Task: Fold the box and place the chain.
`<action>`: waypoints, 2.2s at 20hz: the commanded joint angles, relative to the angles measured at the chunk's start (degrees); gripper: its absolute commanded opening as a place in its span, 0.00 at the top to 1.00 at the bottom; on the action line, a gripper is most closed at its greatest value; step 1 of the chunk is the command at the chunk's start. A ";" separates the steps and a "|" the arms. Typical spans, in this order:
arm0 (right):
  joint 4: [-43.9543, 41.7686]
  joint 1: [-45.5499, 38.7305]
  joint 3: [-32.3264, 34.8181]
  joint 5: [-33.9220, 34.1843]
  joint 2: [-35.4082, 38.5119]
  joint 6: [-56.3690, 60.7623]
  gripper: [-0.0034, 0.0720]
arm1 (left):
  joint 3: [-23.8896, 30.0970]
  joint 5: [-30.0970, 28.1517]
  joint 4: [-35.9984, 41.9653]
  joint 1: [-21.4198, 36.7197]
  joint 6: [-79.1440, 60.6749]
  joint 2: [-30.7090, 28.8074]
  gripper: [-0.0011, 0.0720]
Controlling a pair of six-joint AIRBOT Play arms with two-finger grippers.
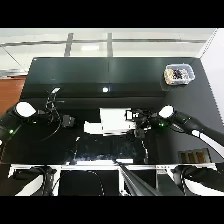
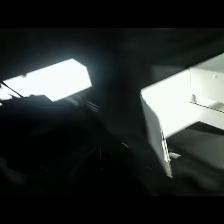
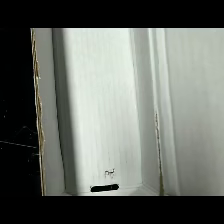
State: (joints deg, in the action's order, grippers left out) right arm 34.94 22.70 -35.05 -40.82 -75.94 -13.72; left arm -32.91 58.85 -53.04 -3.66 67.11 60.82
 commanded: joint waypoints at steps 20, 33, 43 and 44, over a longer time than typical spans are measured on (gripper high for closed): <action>0.00 0.04 0.00 -0.02 -0.02 0.00 0.72 | -2.78 5.62 24.68 -4.90 -12.72 16.26 0.24; 0.00 0.04 0.00 -0.02 -0.02 0.00 0.72 | -14.03 1.36 7.45 -21.86 7.30 16.24 0.34; 0.00 0.04 0.00 -0.02 -0.02 0.00 0.72 | -17.64 -1.77 -5.99 -28.11 26.97 16.39 0.45; 0.00 0.04 0.00 0.00 -0.02 0.00 0.72 | -17.66 -2.54 -7.39 -28.61 29.03 16.50 0.45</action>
State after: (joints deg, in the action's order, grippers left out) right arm 34.94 22.70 -35.03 -40.84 -75.94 -13.74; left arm -50.24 58.54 -56.58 -31.03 89.97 77.19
